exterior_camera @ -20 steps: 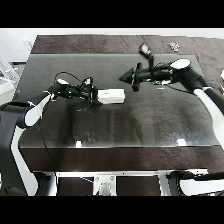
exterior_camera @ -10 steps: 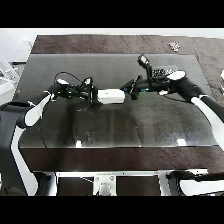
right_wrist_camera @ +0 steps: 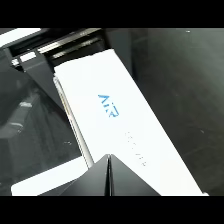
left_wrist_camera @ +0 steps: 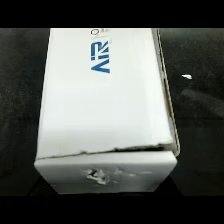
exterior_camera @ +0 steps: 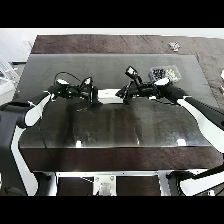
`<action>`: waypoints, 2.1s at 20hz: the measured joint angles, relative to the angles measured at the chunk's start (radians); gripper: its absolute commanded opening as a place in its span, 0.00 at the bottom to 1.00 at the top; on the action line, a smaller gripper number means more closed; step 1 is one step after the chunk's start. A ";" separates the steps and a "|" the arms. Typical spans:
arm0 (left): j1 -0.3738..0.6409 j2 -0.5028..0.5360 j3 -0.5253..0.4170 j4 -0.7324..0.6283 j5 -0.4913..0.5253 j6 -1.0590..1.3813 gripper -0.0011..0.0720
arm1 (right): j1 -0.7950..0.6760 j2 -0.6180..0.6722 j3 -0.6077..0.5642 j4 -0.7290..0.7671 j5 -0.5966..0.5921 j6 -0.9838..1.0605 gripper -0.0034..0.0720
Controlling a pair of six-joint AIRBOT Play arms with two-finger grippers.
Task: Fold the box and place the chain.
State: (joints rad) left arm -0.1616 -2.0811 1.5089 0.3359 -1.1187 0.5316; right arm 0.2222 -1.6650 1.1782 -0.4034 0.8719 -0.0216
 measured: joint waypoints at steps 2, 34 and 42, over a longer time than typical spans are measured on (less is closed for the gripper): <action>0.000 0.000 0.000 -0.001 0.000 0.000 0.76 | 0.003 -0.014 0.003 -0.003 -0.008 -0.001 0.05; 0.000 0.000 0.000 -0.010 0.008 -0.003 0.76 | 0.005 0.127 0.055 -0.113 0.014 0.221 0.05; 0.000 0.006 0.000 -0.003 0.006 -0.004 0.04 | -0.062 0.230 0.033 -0.105 0.009 0.353 0.05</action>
State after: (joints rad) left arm -0.1616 -2.0747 1.5089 0.3332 -1.1126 0.5274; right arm 0.1600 -1.4345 1.2110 -0.5083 0.8810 0.3313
